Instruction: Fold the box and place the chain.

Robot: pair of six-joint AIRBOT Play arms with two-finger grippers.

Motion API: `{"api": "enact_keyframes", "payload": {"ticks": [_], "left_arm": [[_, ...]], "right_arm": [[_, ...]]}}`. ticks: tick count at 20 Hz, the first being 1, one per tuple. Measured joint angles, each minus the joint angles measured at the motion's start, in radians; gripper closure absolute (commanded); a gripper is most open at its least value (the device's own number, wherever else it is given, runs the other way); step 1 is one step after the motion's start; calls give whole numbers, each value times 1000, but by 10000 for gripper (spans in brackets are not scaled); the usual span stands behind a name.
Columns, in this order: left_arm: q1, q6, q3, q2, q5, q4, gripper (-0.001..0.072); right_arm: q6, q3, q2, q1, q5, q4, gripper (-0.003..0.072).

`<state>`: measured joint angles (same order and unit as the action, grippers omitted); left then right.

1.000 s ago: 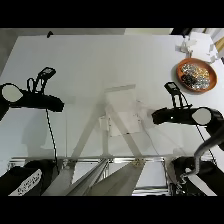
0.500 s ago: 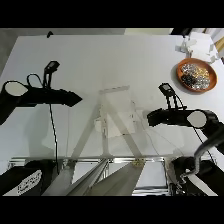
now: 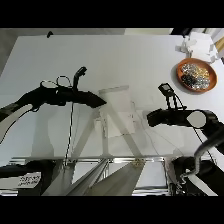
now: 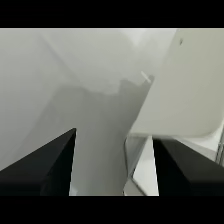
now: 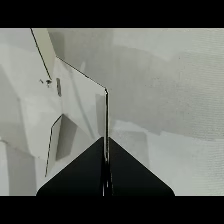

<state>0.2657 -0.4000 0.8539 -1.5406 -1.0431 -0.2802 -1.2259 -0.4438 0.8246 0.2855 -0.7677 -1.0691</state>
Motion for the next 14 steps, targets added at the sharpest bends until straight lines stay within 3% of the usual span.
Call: {"api": "enact_keyframes", "payload": {"ticks": [4,8,12,14], "left_arm": [[45,24,50,-47,-27,-59,214],[60,39,65,-60,-58,-122,389],[72,115,69,-63,-77,-143,653],[79,171,70,-63,-82,-145,704]], "right_arm": [[0,0,0,0,0,0,672],[0,0,0,0,-1,0,672],[-3,0,0,0,-2,0,672],[-4,0,0,0,-4,2,672]]}}
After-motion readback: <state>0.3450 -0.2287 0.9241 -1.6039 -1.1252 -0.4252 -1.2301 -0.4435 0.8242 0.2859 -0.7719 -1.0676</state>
